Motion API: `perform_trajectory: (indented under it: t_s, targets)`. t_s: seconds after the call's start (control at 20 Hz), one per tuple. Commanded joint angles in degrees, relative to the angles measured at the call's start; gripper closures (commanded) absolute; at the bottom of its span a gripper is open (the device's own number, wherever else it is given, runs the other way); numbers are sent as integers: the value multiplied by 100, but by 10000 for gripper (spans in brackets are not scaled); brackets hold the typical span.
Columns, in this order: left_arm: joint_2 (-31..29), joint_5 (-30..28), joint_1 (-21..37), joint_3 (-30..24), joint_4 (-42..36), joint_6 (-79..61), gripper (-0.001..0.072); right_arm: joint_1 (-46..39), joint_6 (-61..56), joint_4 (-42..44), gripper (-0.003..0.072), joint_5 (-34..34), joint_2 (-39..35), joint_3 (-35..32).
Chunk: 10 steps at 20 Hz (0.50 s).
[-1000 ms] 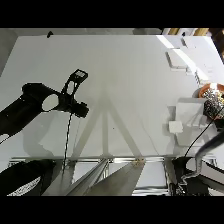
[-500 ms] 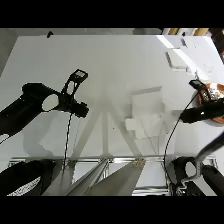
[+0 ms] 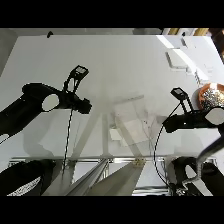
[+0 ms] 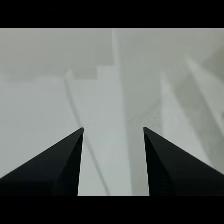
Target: Fold the box and place the chain.
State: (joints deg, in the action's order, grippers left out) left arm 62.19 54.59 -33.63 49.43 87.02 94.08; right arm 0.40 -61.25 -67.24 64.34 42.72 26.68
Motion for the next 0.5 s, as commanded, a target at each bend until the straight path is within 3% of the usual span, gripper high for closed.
perform_trajectory:
  t_s: [0.0,0.05,0.15,0.2,0.3,0.45]
  targets:
    - [118,-514,-2,-2,-479,-79,297,96,-85,42,667,-94,-35,-39]
    - [232,-654,-4,-2,-903,-409,297,96,-85,42,667,-94,-35,-39]
    - [625,-883,-2,-2,-2583,-2199,292,96,-85,42,667,-96,-35,-39]
    - [855,-879,-2,-2,-3495,-3263,264,96,-85,42,666,-94,-35,-39]
    - [1346,-723,4,-2,-5093,-4898,134,96,-85,44,666,-74,-35,-39]
    - [1965,-385,7,-2,-6428,-6199,132,96,-85,42,666,-57,-35,-39]
